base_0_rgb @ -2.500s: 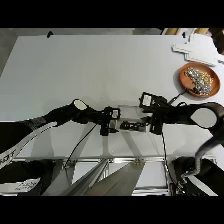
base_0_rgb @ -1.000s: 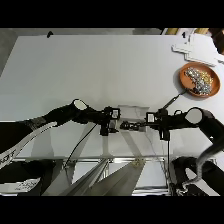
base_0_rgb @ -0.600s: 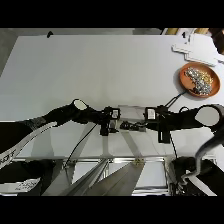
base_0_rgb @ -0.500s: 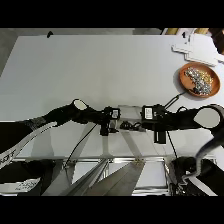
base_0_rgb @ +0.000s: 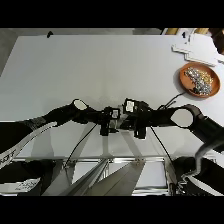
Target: Fold the box and place the chain.
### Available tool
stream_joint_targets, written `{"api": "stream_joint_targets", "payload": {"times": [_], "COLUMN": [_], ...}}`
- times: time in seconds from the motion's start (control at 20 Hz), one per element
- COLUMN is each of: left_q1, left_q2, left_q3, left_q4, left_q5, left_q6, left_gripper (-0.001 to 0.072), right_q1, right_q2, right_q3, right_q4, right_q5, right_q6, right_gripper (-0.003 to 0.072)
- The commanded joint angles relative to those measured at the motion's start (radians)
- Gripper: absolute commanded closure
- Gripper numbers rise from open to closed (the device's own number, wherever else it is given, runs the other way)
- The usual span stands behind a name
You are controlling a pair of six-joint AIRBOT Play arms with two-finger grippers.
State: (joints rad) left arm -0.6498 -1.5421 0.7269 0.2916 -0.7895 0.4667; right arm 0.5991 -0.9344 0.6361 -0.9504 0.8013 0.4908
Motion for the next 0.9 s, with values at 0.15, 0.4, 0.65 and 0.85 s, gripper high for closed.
{"api": "stream_joint_targets", "payload": {"times": [0.15,0.4,0.65,0.85], "left_q1": [0.000,0.000,0.000,0.000], "left_q2": [0.000,0.000,0.000,0.000], "left_q3": [0.001,0.001,0.001,0.001], "left_q4": [0.000,0.000,0.000,0.000], "left_q5": [0.000,0.000,0.000,0.000], "left_q6": [0.000,0.000,0.000,0.000], "left_gripper": [0.0540,0.0540,0.0540,0.0540], "right_q1": [-0.100,-0.343,-0.435,-0.435], "right_q2": [0.041,0.164,0.145,0.086], "right_q3": [0.001,-0.002,-0.130,-0.215], "right_q4": [-0.159,-0.209,-0.193,-0.144], "right_q5": [0.073,0.287,0.259,0.159], "right_q6": [0.005,-0.195,-0.402,-0.512], "right_gripper": [0.0370,0.0429,0.0429,0.0429]}}
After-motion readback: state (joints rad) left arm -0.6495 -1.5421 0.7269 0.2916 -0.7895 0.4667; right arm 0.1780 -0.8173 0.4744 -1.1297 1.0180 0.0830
